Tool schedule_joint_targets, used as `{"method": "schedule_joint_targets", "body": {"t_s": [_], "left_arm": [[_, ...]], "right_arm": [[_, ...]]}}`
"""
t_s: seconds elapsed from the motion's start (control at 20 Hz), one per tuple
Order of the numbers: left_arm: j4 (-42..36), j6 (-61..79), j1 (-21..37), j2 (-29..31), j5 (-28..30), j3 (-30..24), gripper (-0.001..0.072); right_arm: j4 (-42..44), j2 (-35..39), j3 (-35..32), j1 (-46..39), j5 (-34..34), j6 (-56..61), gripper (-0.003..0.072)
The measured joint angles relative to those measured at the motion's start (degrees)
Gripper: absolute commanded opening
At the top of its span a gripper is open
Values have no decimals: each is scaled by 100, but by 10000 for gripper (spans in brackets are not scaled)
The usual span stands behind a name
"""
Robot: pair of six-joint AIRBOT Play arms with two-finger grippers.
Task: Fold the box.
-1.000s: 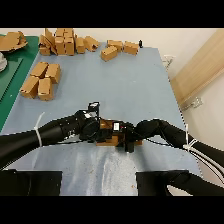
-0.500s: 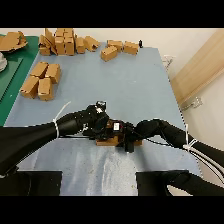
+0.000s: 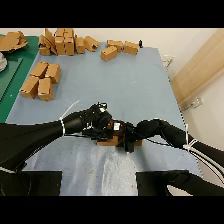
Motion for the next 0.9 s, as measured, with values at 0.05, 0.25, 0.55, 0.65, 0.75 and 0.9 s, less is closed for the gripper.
{"method": "schedule_joint_targets", "body": {"t_s": [0.05, 0.25, 0.55, 0.65, 0.75, 0.9], "left_arm": [[-7, 22, 0, -7, 2, 7, 11], [-44, 68, -2, -20, 9, 31, 362], [-144, -50, -7, 28, 46, 42, 598], [-146, -85, -4, 72, -17, 68, 597], [-103, -107, 0, 111, -92, 111, 597], [-31, -122, 0, 208, -264, 162, 597]], "right_arm": [[0, 0, 0, -2, 0, 2, 498], [0, 0, 0, -2, 0, 2, 498], [0, 0, 0, -2, 0, 0, 498], [0, 0, 0, -2, 0, 0, 498], [0, 0, 0, -2, 0, -2, 498], [0, 0, 0, -2, 0, -2, 498]]}}
